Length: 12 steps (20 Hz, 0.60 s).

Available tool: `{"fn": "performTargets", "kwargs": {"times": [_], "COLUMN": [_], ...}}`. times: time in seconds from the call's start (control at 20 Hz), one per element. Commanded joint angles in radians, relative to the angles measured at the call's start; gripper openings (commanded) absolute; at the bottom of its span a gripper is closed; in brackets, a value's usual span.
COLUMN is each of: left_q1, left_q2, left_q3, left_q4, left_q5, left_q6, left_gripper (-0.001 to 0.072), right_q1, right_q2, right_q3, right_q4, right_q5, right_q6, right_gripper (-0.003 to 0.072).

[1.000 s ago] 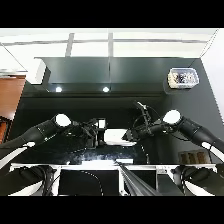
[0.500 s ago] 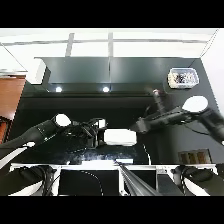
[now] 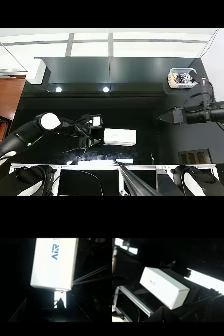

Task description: Fold the box and place the chain.

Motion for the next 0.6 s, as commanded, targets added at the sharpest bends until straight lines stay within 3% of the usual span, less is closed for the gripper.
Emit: {"fn": "performTargets", "kwargs": {"times": [0.0,0.15,0.35,0.55], "left_q1": [-0.034,-0.107,-0.153,-0.196], "left_q2": [0.040,-0.064,-0.253,-0.347], "left_q3": [0.034,0.095,0.241,0.309], "left_q4": [0.032,-0.055,-0.100,-0.100], "left_q5": [-0.016,0.097,0.085,0.049], "left_q6": [-0.113,-0.116,-0.116,-0.116], "left_gripper": [0.0710,0.0710,0.0708,0.0708], "right_q1": [-0.044,-0.044,-0.044,-0.044], "right_q2": [0.018,0.018,0.018,0.018], "right_q3": [0.003,0.003,0.003,0.003], "right_q4": [-0.020,-0.023,-0.023,-0.023], "right_q5": [-0.068,-0.104,-0.093,-0.074], "right_q6": [0.002,0.002,0.003,0.002], "right_gripper": [0.0013,0.0013,0.0013,0.0013]}}
